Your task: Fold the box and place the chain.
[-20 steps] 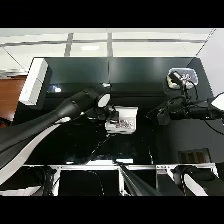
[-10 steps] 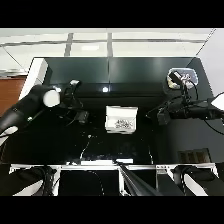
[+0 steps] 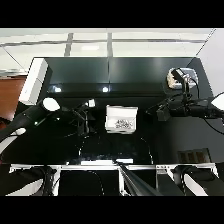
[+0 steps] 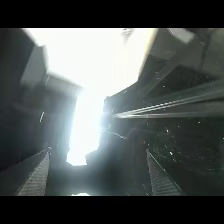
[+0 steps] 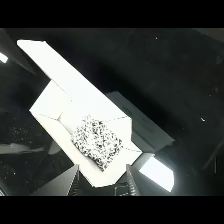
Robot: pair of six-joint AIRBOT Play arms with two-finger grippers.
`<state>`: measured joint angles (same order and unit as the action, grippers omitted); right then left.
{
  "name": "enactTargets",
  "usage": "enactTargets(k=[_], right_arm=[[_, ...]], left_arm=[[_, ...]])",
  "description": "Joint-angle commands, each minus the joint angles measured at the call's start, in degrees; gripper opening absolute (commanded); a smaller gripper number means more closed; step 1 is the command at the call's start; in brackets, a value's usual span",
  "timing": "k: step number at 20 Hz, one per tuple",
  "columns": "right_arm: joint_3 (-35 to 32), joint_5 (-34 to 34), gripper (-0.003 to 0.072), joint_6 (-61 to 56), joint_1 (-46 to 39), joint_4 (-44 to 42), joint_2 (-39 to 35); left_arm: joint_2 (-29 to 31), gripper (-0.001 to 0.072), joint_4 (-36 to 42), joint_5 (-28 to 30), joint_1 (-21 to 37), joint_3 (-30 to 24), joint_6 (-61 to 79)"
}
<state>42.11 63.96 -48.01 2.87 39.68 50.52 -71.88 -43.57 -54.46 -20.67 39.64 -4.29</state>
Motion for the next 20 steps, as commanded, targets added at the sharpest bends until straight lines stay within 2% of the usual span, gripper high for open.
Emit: enactTargets(k=[1,4,7,14,20], right_arm=[[0.0,0.3,0.0344,0.0,0.0,0.0,0.0],[0.0,0.3,0.0344,0.0,0.0,0.0,0.0],[0.0,0.3,0.0344,0.0,0.0,0.0,0.0],[0.0,0.3,0.0344,0.0,0.0,0.0,0.0],[0.0,0.1,0.0344,0.0,0.0,0.0,0.0]], left_arm=[[-3.7,0.0719,4.5,4.5,-1.5,0.3,15.4],[-6.1,0.0719,10.8,3.9,0.0,1.7,20.7],[-8.6,0.0719,14.9,0.2,0.2,3.4,27.8],[-10.2,0.0717,15.2,0.0,0.0,4.2,28.1],[-12.5,0.0715,13.3,-0.7,-0.3,7.0,22.8]])
